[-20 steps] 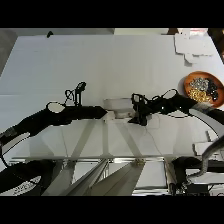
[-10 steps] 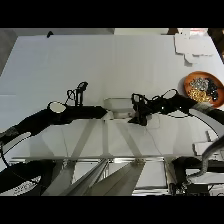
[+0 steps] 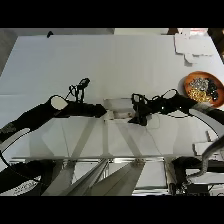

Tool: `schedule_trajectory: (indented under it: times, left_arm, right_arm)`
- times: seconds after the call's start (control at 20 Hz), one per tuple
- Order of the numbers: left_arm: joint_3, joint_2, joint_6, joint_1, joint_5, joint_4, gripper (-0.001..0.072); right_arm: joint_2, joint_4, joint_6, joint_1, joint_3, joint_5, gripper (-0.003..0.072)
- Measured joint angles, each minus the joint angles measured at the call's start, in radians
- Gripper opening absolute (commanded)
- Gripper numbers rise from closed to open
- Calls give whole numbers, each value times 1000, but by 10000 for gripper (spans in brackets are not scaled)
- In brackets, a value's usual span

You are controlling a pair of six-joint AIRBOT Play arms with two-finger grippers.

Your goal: Fold the box and place the chain.

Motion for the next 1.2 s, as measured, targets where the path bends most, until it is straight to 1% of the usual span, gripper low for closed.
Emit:
schedule_trajectory:
  times: [0.25, 0.45, 0.55, 0.8, 0.95, 1.2]
  left_arm:
    - [19, 0, -98, -5, -25, 76, 263]
    - [62, -11, -171, -43, -38, 120, 263]
    - [104, -32, -253, -70, -57, 189, 263]
    - [203, -107, -512, -121, -151, 407, 263]
    - [235, -131, -589, -142, -187, 469, 263]
    - [298, -142, -704, -154, -224, 542, 263]
  right_arm:
    - [0, 0, 0, 0, 0, 0, 459]
    - [0, 0, 0, 0, 0, 0, 459]
    - [0, 0, 0, 0, 0, 0, 459]
    - [0, 0, 0, 0, 0, 0, 459]
    - [0, 0, 0, 0, 0, 0, 459]
    - [0, 0, 0, 0, 0, 0, 459]
